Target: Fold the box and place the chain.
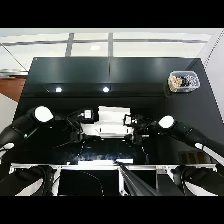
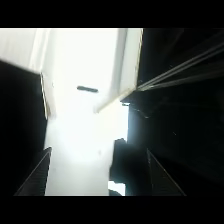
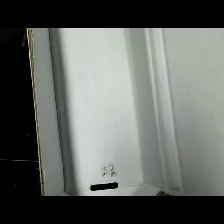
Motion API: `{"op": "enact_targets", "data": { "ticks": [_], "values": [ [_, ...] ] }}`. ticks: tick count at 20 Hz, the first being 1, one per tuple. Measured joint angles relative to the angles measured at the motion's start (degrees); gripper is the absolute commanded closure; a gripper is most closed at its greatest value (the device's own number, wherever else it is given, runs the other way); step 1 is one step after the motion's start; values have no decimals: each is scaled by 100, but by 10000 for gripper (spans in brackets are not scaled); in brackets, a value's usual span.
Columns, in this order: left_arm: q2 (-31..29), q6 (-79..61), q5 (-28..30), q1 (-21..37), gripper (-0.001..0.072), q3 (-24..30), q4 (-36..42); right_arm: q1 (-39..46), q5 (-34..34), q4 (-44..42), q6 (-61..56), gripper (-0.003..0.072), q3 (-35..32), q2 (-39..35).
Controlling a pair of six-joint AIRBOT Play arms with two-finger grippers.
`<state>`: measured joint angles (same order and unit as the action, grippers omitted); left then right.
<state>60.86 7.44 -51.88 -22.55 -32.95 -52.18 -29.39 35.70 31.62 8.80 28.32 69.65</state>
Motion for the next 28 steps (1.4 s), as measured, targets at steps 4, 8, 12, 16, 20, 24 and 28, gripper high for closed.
{"op": "enact_targets", "data": {
  "ticks": [4,8,12,16,20,24,28],
  "values": [
    [227,-142,564,-326,63,37,302,-2,0,0,0,216,0,0],
    [393,-190,651,-422,338,46,437,0,0,0,0,216,0,0],
    [439,-240,649,-448,362,48,472,0,0,0,0,216,0,0],
    [455,-278,704,-452,362,48,492,-2,0,0,0,216,0,0],
    [455,-295,787,-452,362,48,505,0,0,0,0,216,0,0],
    [455,-350,828,-452,446,48,527,0,0,0,0,216,0,0],
    [457,-667,826,-452,551,48,944,0,0,0,0,216,0,0]
  ]
}}
